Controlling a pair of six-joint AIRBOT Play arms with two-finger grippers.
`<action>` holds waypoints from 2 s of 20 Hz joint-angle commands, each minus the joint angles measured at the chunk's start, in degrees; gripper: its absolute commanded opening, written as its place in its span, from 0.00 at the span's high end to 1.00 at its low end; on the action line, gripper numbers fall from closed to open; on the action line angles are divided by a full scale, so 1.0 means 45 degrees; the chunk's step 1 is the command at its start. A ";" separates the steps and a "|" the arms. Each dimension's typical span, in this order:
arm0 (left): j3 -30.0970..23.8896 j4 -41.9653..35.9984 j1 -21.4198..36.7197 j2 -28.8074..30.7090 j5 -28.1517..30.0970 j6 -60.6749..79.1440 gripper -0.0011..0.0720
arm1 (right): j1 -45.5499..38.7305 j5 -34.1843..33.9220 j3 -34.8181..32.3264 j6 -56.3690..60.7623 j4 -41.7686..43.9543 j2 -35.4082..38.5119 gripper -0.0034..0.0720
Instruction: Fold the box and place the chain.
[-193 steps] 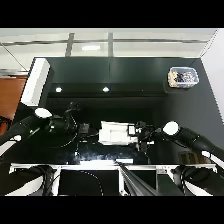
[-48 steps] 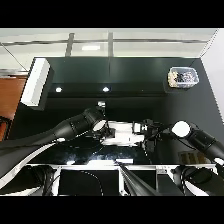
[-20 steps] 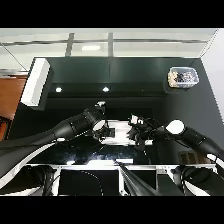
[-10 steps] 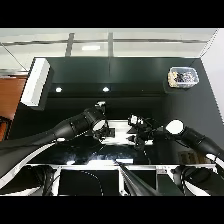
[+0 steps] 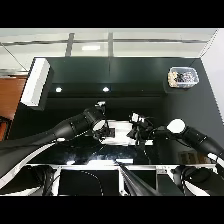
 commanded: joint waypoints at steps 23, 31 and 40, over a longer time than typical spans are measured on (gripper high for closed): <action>0.0005 -0.0107 0.0010 -0.0005 -0.0010 -0.0005 0.95 | -0.5663 0.5406 -0.0758 1.0161 0.0393 -0.2093 0.94; 0.0005 -0.0112 0.0005 -0.0005 -0.0019 -0.0005 0.95 | -0.5634 0.6887 0.0559 0.9447 0.0933 -0.2089 0.14; 0.0005 -0.0112 0.0005 -0.0005 -0.0024 -0.0005 0.95 | -0.3648 0.4765 0.0563 1.0224 0.1166 -0.2089 0.14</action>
